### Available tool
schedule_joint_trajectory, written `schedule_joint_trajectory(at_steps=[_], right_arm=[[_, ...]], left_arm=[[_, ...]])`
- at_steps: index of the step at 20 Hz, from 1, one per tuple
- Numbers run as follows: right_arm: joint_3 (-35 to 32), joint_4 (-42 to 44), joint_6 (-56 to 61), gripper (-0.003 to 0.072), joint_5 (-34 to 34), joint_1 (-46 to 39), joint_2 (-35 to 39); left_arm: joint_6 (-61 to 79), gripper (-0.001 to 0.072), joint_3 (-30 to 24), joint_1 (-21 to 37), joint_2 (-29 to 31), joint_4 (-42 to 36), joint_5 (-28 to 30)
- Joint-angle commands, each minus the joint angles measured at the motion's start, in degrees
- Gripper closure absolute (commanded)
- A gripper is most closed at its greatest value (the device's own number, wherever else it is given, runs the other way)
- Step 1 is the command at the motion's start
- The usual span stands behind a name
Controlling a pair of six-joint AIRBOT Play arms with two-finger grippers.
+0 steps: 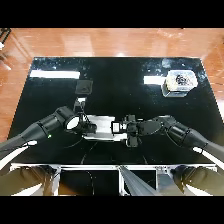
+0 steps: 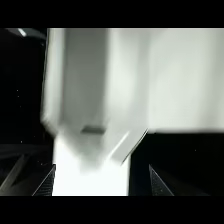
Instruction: Fold the box and place the chain.
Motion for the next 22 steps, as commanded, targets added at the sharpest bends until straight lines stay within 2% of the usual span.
schedule_joint_trajectory(at_steps=[1,13,14,19,20,21,22], right_arm=[[0.13,0.09,-0.76,-0.0017,-0.35,0.04,-0.39],[0.17,3.39,-1.44,-0.0013,3.08,0.87,-4.26],[0.17,4.39,-1.44,0.0102,3.76,1.14,-4.31],[0.44,5.49,-1.42,0.0111,4.57,1.44,-4.5],[0.44,5.84,-1.42,0.0137,4.55,1.44,-4.5],[0.44,6.62,-1.4,0.0219,4.5,1.44,-4.5],[0.44,8.09,-1.42,0.0225,4.46,1.44,-4.55]], left_arm=[[1.09,0.0687,1.42,0.26,-0.57,0.22,-0.98],[1.22,0.0687,1.55,0.13,-1.64,-0.24,-0.94],[1.22,0.0687,1.55,0.13,-1.64,-0.24,-0.94],[1.2,0.0687,1.55,0.13,-1.64,-0.26,-0.94],[1.2,0.0687,1.55,0.13,-1.64,-0.26,-0.94],[1.2,0.0687,1.55,0.13,-1.64,-0.26,-0.94],[1.2,0.0687,1.55,0.13,-1.64,-0.35,-0.96]])
